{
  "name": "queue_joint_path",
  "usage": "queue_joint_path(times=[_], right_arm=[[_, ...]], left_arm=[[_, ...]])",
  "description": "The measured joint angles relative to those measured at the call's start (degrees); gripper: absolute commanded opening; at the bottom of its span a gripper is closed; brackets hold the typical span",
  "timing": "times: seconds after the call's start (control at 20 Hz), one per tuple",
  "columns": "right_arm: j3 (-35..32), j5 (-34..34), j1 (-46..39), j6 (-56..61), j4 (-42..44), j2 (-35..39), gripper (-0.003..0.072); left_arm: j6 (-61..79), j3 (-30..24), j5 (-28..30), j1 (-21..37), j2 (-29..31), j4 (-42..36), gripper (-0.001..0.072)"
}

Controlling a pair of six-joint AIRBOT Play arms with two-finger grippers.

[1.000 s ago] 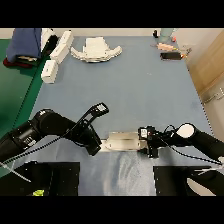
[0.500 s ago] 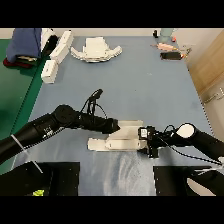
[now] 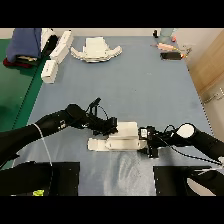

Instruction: Fold the box.

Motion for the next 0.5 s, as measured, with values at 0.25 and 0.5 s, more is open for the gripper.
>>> queue_joint_path(times=[0.25,0.5], right_arm=[[0.0,0.0,0.0,0.0,0.0,0.0,0.0584],[0.0,0.0,0.0,0.0,0.0,0.0,0.0584]], left_arm=[[0.3,0.2,-0.2,-0.2,-2.0,-0.4,0.0015],[6.5,2.9,-0.5,0.5,1.3,0.2,0.0014]])
